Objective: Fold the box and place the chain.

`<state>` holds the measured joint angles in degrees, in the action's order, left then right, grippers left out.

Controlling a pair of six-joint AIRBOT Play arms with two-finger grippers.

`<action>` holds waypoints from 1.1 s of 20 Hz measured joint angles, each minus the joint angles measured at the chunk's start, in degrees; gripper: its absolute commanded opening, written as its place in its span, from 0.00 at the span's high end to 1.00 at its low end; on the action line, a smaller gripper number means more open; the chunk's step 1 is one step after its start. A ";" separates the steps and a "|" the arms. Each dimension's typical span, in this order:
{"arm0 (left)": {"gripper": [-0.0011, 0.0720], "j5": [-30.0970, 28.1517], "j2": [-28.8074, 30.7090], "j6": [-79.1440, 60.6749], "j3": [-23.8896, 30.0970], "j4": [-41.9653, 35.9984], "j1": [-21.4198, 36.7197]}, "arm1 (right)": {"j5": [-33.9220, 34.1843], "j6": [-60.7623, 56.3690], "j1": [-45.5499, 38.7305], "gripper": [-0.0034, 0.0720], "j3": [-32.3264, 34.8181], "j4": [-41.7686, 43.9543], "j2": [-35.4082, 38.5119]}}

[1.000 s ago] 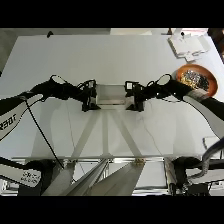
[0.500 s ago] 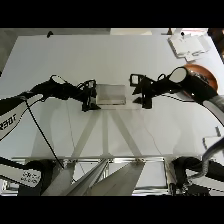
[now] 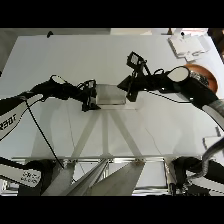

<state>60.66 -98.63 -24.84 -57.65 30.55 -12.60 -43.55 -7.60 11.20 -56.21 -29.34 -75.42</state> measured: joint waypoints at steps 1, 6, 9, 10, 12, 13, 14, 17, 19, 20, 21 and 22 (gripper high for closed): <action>0.47 0.00 0.00 0.00 0.00 -0.02 0.00 | 2.43 -0.96 0.33 0.94 0.00 0.22 -1.25; 0.47 0.00 0.00 0.00 0.00 -0.02 0.00 | 13.79 -3.74 1.09 0.94 0.00 1.18 -7.67; 0.47 -0.07 0.00 0.00 0.00 -0.04 0.00 | 20.26 -4.26 1.22 0.94 -0.02 2.08 -9.27; 0.47 -0.07 0.00 0.02 0.00 -0.04 0.00 | 22.05 -4.44 1.22 0.94 -0.02 2.34 -9.60; 0.47 -0.04 0.00 0.00 0.00 -0.02 0.00 | 24.37 -4.46 1.25 0.94 -0.02 2.73 -9.73; 0.47 -0.02 0.00 0.00 0.00 -0.02 0.00 | 24.81 -4.48 1.25 0.94 -0.02 2.80 -9.70; 0.47 -0.02 0.00 -0.02 0.00 0.00 0.00 | 24.92 -4.52 1.25 0.94 -0.02 2.82 -9.44; 0.47 0.00 0.00 -0.02 0.00 0.00 0.00 | 24.15 -4.59 1.25 0.94 -0.02 2.80 -7.45; 0.47 0.00 0.00 -0.02 0.00 0.00 0.00 | 22.12 -4.61 1.25 0.94 -0.02 2.08 -4.90; 0.47 0.00 0.00 -0.02 0.00 0.00 0.00 | 20.87 -4.61 1.25 0.94 -0.02 1.01 -3.39; 0.47 0.00 0.00 -0.02 0.00 0.00 0.00 | 19.19 -4.61 1.25 0.94 -0.02 -0.94 -1.70; 0.47 0.00 0.00 -0.02 0.00 0.00 0.00 | 17.27 -4.59 1.25 0.93 -0.02 -3.56 -0.20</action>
<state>60.66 -98.63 -24.86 -57.65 30.55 -12.60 -26.28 -12.19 12.45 -56.23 -32.91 -75.61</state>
